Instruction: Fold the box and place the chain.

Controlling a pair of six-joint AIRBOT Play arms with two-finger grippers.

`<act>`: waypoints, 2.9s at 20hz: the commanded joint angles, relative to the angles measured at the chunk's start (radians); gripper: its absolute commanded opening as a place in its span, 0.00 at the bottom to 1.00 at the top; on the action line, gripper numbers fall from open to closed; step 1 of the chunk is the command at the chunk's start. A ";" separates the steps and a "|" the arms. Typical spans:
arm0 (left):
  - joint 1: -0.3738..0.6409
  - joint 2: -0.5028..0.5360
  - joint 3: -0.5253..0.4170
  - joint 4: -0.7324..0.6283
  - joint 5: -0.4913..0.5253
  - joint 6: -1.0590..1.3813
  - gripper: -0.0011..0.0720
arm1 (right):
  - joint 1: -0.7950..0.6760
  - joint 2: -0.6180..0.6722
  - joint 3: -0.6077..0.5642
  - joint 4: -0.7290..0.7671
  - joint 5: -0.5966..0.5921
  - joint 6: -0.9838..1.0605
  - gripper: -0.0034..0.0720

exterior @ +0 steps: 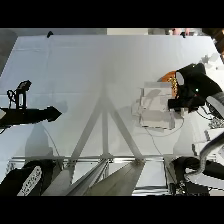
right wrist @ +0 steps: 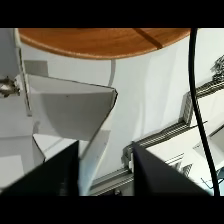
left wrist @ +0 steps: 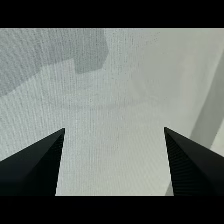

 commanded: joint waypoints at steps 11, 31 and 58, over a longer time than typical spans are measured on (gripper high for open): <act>-0.001 0.000 0.000 0.000 0.000 0.000 0.97 | 0.001 0.089 0.000 0.257 -0.212 -0.307 0.05; -0.001 0.000 0.000 0.000 0.000 0.000 0.97 | 0.002 0.473 -0.567 1.184 -0.846 -1.170 0.05; -0.001 0.000 0.000 0.000 0.001 0.000 0.97 | 0.002 0.266 -0.588 1.566 -1.054 -1.560 0.05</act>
